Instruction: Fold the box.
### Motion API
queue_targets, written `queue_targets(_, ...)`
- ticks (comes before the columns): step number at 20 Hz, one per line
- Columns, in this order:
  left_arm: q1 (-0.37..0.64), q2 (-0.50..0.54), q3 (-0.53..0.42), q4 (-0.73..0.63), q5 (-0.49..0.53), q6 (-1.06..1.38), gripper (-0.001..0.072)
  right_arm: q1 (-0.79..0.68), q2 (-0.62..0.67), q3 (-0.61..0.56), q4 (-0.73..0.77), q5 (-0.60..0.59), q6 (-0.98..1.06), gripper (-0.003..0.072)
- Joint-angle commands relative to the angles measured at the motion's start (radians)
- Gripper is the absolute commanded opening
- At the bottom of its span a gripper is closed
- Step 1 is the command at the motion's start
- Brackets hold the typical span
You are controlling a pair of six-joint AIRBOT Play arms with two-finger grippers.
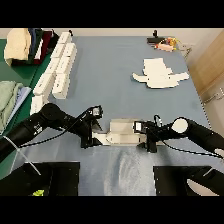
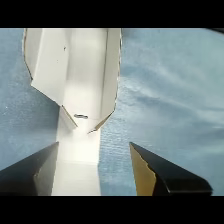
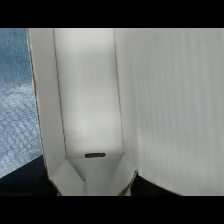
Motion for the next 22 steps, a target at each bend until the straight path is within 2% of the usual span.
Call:
queue_targets(1,-0.003,-0.001,-0.058,-0.049,0.102,0.179,0.0701,0.000,0.001,0.001,0.000,0.000,0.000,0.0505)
queue_targets(4,-0.022,-0.021,-0.069,-0.058,0.141,0.182,0.0700,0.000,0.001,0.001,0.000,0.000,0.001,0.0505)
queue_targets(7,-0.048,-0.090,-0.064,-0.096,0.180,0.198,0.0699,0.000,0.001,0.001,0.000,0.000,0.000,0.0505)
queue_targets(9,-0.082,-0.129,-0.045,-0.113,0.187,0.208,0.0555,0.000,0.001,0.001,0.000,0.000,0.000,0.0505)
queue_targets(10,-0.095,-0.144,-0.035,-0.113,0.196,0.207,0.0524,0.000,0.001,0.001,0.000,0.000,0.000,0.0505)
queue_targets(12,-0.107,-0.165,-0.030,-0.113,0.227,0.207,0.0521,0.000,0.000,0.001,0.000,0.000,0.000,0.0505)
queue_targets(14,-0.108,-0.175,-0.030,-0.113,0.225,0.206,0.0232,0.000,0.001,0.001,0.000,0.000,0.000,0.0505)
queue_targets(20,-0.130,-0.175,-0.028,-0.121,0.281,0.208,0.0223,0.000,0.000,0.001,0.000,0.000,0.000,0.0505)
queue_targets(21,-0.136,-0.175,-0.028,-0.137,0.284,0.207,0.0131,0.000,0.001,0.001,0.000,0.000,0.000,0.0505)
queue_targets(22,-0.142,-0.175,-0.028,-0.149,0.283,0.208,0.0115,0.000,0.001,0.001,0.000,0.000,0.001,0.0505)
